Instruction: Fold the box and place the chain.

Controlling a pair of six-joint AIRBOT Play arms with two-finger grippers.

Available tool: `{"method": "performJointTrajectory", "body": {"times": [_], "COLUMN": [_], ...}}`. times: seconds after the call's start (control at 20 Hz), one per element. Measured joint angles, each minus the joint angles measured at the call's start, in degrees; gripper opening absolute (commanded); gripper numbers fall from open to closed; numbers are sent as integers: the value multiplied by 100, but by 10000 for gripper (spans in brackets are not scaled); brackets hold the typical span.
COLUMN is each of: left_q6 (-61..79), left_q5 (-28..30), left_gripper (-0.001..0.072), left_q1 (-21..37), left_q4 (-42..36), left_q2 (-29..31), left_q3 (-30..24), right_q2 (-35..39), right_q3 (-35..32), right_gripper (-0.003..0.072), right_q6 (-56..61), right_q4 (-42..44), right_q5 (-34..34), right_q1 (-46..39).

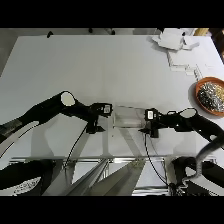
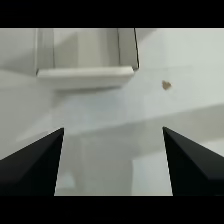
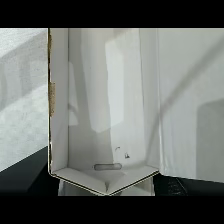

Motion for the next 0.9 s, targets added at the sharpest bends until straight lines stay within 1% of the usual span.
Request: {"method": "performJointTrajectory", "body": {"times": [0.15, 0.3, 0.9], "left_q6": [914, 1386, 1792], "left_q5": [164, 247, 330], "left_gripper": [704, 704, 704], "left_q1": [9, 11, -138], "left_q4": [-815, -1231, -1773], "left_q2": [-254, -452, -898], "left_q3": [-57, -79, -90], "right_q2": [0, 0, 2], "right_q3": [0, 0, 0], "right_gripper": [401, 401, 401], "right_q6": [0, 0, -17], "right_q4": [0, 0, -13], "right_q5": [0, 0, 9], "right_q1": [0, 0, 0]}}
